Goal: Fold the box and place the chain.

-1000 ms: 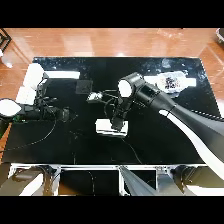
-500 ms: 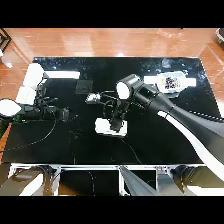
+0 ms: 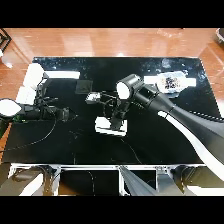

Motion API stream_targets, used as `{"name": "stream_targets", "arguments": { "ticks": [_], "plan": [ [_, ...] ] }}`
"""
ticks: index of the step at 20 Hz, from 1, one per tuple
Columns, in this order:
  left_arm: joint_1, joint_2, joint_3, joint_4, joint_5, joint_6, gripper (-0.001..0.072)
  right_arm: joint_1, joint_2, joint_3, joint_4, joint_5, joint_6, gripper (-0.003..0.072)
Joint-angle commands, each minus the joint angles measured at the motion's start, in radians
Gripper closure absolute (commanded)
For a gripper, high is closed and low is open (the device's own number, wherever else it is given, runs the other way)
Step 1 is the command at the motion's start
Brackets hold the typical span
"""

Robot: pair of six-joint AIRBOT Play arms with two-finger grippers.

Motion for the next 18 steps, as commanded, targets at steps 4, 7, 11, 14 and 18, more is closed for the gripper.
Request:
{"name": "stream_targets", "arguments": {
  "ticks": [4, 7, 11, 14, 18],
  "plan": [
    [0.001, 0.000, 0.001, 0.000, 0.000, 0.000, 0.0070, 0.002, -0.001, -0.001, 0.000, 0.004, 0.011, 0.0476],
    [0.001, 0.000, 0.001, 0.000, 0.000, 0.000, 0.0069, 0.003, -0.001, -0.001, 0.001, 0.003, 0.011, 0.0477],
    [0.001, 0.000, 0.001, 0.000, 0.000, 0.000, 0.0070, 0.010, -0.002, -0.001, 0.002, 0.003, 0.011, 0.0477],
    [0.001, 0.000, 0.001, 0.000, 0.000, 0.000, 0.0070, 0.015, -0.004, -0.005, 0.003, -0.011, 0.018, 0.0479],
    [0.001, 0.000, 0.001, 0.000, 0.000, 0.000, 0.0070, 0.016, -0.004, -0.018, 0.000, -0.031, 0.031, 0.0480]
  ]
}}
